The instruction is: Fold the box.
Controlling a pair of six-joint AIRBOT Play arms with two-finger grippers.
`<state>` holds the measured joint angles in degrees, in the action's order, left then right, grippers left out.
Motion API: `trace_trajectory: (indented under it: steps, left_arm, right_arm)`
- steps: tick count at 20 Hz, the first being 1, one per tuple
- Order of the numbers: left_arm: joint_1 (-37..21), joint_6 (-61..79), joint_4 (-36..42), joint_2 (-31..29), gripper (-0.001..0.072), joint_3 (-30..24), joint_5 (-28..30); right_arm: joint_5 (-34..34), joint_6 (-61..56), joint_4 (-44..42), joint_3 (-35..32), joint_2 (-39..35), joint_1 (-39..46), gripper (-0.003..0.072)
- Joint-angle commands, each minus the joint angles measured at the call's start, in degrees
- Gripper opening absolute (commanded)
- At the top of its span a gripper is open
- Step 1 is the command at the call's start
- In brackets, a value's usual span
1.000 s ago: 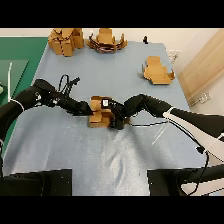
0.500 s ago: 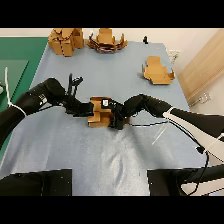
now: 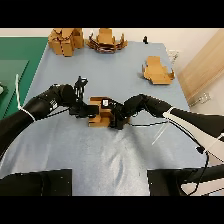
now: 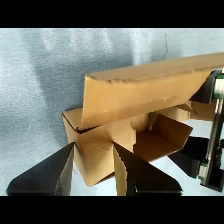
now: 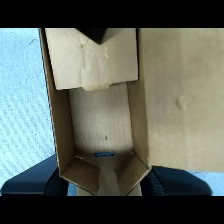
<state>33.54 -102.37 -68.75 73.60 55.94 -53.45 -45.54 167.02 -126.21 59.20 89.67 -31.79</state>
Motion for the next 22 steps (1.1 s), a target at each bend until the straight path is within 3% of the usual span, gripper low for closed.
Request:
trace_trajectory:
  steps: [1,8,14,16,18,19,20,22]
  left_arm:
    - [1.84,-2.64,-2.03,0.00,0.0381,0.22,0.55]
    - [2.19,-6.56,-4.02,5.07,0.0381,1.88,-3.63]
    - [3.08,-7.96,-10.19,8.81,0.0377,9.27,-7.32]
    - [3.67,-8.90,-12.24,9.64,0.0282,10.45,-9.25]
    - [3.96,-8.90,-12.00,10.67,0.0258,10.49,-11.89]
    - [4.00,-8.87,-12.00,11.04,0.0107,10.56,-13.38]
    - [3.98,-8.92,-12.00,11.19,0.0014,10.60,-13.79]
    - [3.98,-9.22,-12.09,11.21,0.0010,11.04,-13.64]
  right_arm:
    - [0.02,0.02,0.00,0.00,0.02,0.00,0.0154]
    - [0.02,0.02,0.00,0.00,0.02,0.00,0.0154]
    - [0.00,0.00,-0.02,0.00,0.02,0.00,0.0154]
    - [-0.02,0.00,0.00,0.00,0.02,0.00,0.0154]
    - [-0.02,0.00,0.00,0.00,0.02,0.00,0.0154]
    - [-0.02,0.00,0.00,0.00,0.02,0.00,0.0154]
    - [-0.02,0.00,0.00,0.00,0.02,0.00,0.0154]
    - [0.00,0.00,-0.02,0.00,0.02,0.00,0.0154]
